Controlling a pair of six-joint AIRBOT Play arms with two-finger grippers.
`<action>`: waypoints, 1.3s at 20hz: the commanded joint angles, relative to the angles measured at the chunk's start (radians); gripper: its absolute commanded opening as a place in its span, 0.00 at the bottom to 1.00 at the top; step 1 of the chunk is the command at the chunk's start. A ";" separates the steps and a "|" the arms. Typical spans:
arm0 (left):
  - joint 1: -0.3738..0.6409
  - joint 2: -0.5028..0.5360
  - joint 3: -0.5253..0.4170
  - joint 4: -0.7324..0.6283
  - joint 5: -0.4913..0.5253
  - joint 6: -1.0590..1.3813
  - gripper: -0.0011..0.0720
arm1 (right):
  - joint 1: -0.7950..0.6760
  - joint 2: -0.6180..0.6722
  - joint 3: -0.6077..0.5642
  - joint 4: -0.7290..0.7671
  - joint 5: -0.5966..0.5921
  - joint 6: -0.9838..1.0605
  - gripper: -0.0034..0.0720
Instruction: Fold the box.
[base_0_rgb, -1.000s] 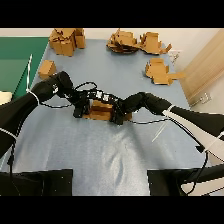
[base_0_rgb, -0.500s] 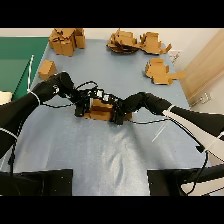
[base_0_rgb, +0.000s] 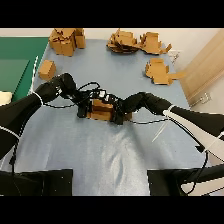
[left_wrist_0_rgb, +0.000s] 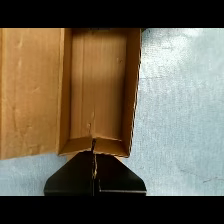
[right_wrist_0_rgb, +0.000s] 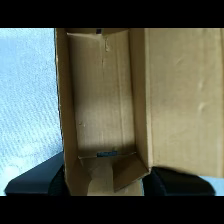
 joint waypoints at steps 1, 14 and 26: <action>-0.002 -0.001 0.000 -0.044 -0.003 0.001 0.03 | 0.000 -0.001 0.000 0.000 0.001 0.000 0.64; -0.002 -0.003 0.000 -0.046 -0.012 -0.022 0.44 | 0.000 0.000 0.000 0.000 0.000 0.000 0.64; 0.050 0.049 0.003 0.051 -0.032 -0.186 0.31 | 0.000 -0.001 0.000 0.000 -0.001 0.000 0.64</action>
